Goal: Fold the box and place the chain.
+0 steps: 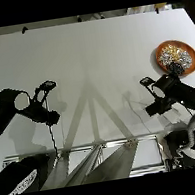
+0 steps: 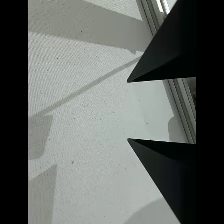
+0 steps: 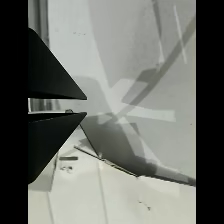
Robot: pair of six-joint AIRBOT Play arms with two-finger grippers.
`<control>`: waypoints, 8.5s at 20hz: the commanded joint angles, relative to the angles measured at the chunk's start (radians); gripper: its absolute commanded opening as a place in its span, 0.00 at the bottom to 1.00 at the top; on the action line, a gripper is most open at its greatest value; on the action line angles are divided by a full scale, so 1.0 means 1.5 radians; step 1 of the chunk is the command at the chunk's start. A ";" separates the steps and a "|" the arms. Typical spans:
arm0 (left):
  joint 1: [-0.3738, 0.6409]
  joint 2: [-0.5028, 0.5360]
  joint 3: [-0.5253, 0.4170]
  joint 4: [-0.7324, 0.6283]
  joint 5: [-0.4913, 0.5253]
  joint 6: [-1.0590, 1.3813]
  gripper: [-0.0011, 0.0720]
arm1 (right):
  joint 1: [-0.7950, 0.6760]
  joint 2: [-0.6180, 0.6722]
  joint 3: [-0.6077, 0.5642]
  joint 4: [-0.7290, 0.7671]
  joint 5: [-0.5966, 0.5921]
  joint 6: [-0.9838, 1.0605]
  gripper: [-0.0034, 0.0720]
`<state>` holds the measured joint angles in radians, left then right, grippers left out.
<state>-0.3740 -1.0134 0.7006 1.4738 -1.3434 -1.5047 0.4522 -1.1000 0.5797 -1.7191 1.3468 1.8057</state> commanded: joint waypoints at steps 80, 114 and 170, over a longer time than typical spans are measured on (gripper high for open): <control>-0.032 -0.270 0.003 -0.848 0.306 0.764 0.80 | -0.185 0.268 -0.118 0.279 -0.350 -0.227 0.07; -0.113 -0.411 0.120 -0.807 0.315 1.008 0.02 | -0.185 0.269 -0.115 0.332 -0.347 -0.257 0.08; -0.126 -0.385 0.116 -0.649 0.323 1.212 0.02 | -0.185 0.373 -0.011 0.326 -0.239 -0.315 0.44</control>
<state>-0.5617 -1.5879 0.8730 0.4896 -0.8474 0.3141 0.1745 -0.5415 0.5621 -1.2304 0.9874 1.3331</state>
